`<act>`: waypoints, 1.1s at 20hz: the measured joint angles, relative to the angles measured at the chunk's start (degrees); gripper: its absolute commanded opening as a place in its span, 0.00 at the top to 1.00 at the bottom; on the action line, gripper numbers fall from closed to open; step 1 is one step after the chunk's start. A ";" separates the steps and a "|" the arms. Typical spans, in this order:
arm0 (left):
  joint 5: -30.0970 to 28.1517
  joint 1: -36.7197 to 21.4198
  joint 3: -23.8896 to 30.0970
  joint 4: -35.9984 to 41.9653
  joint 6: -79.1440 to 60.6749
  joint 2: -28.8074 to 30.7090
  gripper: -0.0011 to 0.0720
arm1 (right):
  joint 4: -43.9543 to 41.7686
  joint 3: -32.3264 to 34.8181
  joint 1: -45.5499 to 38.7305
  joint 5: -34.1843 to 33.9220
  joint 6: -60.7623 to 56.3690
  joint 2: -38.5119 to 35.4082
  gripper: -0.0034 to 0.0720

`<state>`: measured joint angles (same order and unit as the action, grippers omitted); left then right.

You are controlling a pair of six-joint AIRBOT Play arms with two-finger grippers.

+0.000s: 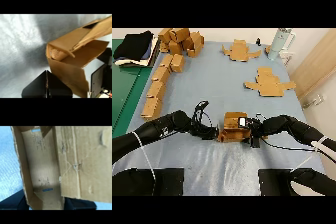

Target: Fold the box.

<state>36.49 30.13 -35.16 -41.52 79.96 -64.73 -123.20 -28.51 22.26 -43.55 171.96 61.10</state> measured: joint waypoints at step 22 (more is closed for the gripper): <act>-0.46 2.10 -6.16 1.11 -1.68 -2.29 0.32 | 0.00 0.00 0.00 0.00 0.00 0.00 0.31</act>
